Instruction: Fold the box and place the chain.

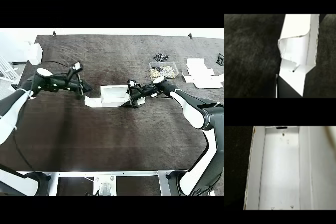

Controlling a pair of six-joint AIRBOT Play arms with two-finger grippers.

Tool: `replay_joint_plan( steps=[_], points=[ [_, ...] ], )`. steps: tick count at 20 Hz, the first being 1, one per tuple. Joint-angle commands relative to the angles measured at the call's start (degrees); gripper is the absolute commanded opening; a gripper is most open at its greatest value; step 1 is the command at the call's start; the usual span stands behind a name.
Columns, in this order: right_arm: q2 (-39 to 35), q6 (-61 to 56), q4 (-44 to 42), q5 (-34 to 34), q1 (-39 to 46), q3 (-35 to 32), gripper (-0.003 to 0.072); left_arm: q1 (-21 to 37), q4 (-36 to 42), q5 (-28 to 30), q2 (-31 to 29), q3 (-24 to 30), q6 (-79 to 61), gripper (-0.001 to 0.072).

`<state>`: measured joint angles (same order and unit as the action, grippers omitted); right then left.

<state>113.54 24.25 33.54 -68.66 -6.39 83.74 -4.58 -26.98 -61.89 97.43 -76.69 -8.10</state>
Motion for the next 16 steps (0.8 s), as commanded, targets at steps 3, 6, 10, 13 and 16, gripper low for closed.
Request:
replay_joint_plan(
  steps=[3, 6, 10, 13, 16],
  points=[
    [0.0, 0.0, 0.0, 0.0, 0.0, 0.0, 0.0591, 4.3, -3.7, -7.6, -1.7, 0.3, 25.5, 0.0015],
    [0.0, 0.0, 0.0, 0.0, 0.0, 0.0, 0.0591, 4.3, -5.2, -3.1, -1.7, 3.2, 37.2, 0.0014],
    [0.0, 0.0, 0.0, 0.0, 0.0, 0.0, 0.0591, 4.3, -5.2, 5.6, -1.7, 10.5, 46.2, 0.0014],
    [0.0, 0.0, 0.0, 0.0, 0.0, 0.0, 0.0591, 4.3, -5.8, 5.4, -1.7, 11.6, 53.4, 0.0016],
    [0.0, 0.0, 0.0, 0.0, 0.0, 0.0, 0.0591, 4.3, -7.6, 5.3, -1.7, 11.6, 58.8, 0.0017]
  ],
)
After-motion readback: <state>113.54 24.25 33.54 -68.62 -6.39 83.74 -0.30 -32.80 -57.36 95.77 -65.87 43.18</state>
